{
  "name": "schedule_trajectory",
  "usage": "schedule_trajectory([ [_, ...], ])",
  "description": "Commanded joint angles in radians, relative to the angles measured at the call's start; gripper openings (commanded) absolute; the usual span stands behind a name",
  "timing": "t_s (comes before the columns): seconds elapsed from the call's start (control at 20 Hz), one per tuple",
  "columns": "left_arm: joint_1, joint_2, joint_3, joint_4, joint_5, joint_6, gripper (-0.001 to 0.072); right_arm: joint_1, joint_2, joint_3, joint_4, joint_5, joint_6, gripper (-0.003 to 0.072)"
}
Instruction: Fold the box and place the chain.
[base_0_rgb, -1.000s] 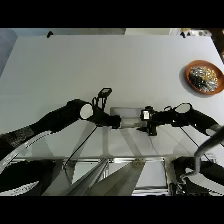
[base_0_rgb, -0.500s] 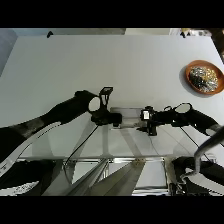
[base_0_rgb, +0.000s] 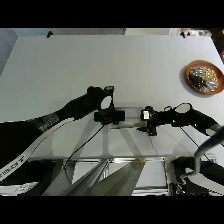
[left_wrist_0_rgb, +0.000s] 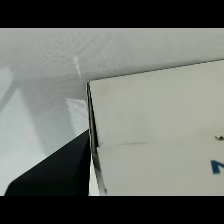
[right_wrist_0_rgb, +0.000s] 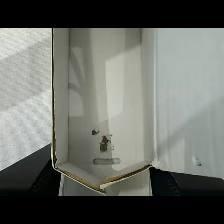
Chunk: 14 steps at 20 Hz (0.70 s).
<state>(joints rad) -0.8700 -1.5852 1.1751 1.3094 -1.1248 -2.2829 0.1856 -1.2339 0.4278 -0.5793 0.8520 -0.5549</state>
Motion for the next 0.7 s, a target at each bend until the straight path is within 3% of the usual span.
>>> schedule_trajectory([
  [0.0, -0.013, -0.016, 0.005, 0.022, -0.004, -0.093, 0.0283, 0.0, 0.0, 0.0, 0.0, 0.0, 0.0, 0.0399],
  [0.2, -0.028, -0.019, 0.005, 0.089, 0.001, -0.222, 0.0282, 0.0, 0.0, 0.0, 0.0, 0.0, 0.0, 0.0399],
  [0.65, -0.061, -0.02, -0.023, 0.118, 0.015, -0.234, 0.0258, 0.0, 0.0, 0.0, 0.0, 0.0, 0.0, 0.0399],
])
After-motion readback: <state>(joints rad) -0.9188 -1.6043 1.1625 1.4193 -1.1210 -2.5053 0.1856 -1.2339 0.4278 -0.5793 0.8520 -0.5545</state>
